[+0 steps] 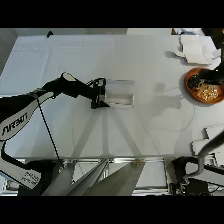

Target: Fold the box and place the chain.

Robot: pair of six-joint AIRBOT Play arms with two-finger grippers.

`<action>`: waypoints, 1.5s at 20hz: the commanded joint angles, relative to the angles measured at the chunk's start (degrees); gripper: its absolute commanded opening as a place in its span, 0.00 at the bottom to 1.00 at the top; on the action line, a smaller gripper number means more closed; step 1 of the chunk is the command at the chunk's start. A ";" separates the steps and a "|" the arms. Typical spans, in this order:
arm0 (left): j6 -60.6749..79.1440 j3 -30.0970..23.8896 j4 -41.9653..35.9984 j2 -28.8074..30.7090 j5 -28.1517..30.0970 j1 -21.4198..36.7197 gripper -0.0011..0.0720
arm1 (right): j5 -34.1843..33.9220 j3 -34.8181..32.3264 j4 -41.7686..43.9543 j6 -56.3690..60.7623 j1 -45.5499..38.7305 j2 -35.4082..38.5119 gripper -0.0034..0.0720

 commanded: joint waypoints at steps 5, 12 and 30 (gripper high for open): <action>0.02 0.00 0.00 0.00 0.00 0.04 0.33 | 6.93 0.04 0.76 3.17 15.93 6.69 0.05; 0.02 0.00 0.00 0.00 0.02 0.04 0.33 | 2.05 0.04 1.62 3.26 33.99 6.73 0.05; 0.02 0.00 0.02 0.02 0.02 0.04 0.33 | -17.92 0.04 16.31 2.01 52.61 -2.93 0.05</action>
